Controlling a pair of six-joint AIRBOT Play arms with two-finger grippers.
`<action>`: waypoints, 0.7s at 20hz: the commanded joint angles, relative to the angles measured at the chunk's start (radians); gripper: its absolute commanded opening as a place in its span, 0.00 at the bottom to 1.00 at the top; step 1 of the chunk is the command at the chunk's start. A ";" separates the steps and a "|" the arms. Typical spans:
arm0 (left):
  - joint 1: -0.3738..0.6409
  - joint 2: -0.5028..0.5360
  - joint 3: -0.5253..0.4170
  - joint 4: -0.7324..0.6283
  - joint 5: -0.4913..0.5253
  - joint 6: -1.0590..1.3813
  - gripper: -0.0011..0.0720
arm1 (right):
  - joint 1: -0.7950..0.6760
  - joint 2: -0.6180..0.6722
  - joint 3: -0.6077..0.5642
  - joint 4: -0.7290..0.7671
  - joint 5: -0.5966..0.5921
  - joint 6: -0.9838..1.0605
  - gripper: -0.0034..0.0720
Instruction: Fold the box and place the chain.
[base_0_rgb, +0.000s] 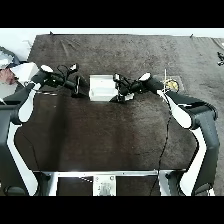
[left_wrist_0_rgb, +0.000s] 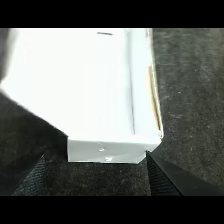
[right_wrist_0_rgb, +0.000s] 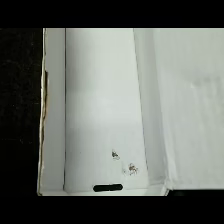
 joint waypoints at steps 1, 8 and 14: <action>-0.021 -0.002 0.000 0.000 -0.011 0.035 0.98 | 0.000 0.001 0.000 0.000 0.000 0.000 0.20; -0.023 -0.002 -0.002 0.020 -0.037 0.034 0.98 | 0.000 0.001 0.000 0.000 0.000 0.000 0.20; -0.066 -0.002 -0.018 0.037 0.010 0.032 0.98 | 0.000 0.001 0.000 0.000 0.000 0.000 0.20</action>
